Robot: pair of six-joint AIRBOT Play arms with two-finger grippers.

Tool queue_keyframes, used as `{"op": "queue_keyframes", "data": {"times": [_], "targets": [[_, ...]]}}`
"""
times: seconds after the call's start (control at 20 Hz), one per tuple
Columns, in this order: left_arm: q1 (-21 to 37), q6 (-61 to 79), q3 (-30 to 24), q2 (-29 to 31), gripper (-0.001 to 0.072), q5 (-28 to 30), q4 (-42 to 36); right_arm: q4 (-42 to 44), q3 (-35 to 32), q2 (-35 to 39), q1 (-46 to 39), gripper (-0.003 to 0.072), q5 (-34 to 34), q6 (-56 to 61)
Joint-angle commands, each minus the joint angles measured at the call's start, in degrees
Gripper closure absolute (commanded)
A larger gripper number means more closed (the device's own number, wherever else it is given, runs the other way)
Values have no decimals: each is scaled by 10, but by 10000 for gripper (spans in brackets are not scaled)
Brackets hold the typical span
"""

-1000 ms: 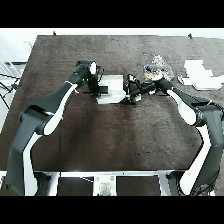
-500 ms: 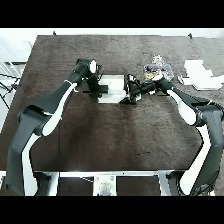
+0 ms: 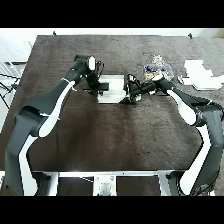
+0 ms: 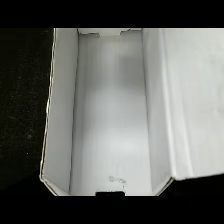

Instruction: Fold the box and place the chain.

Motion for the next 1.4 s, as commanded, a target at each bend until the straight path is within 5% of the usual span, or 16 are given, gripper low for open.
{"op": "queue_keyframes", "data": {"times": [0.0, 0.25, 0.55, 0.65, 0.9, 1.35], "targets": [[0, 6, 1, 33, 242, -6, 24, 0, 0, 0, 0, 104, 0, 0], [0, 137, 0, 79, 207, -3, 42, 0, 0, 0, 0, 104, 0, 0], [10, 550, -1, 85, 207, 12, 33, 0, 0, 0, 0, 104, 0, 0], [41, 619, -1, 85, 208, 25, -42, 0, 0, 0, 0, 104, 0, 0], [180, 718, -16, 85, 208, -15, -379, 0, 0, 0, 0, 104, 0, 0], [222, 1000, -138, 78, 208, 14, -398, 0, 0, 0, 0, 104, 0, 0]]}}
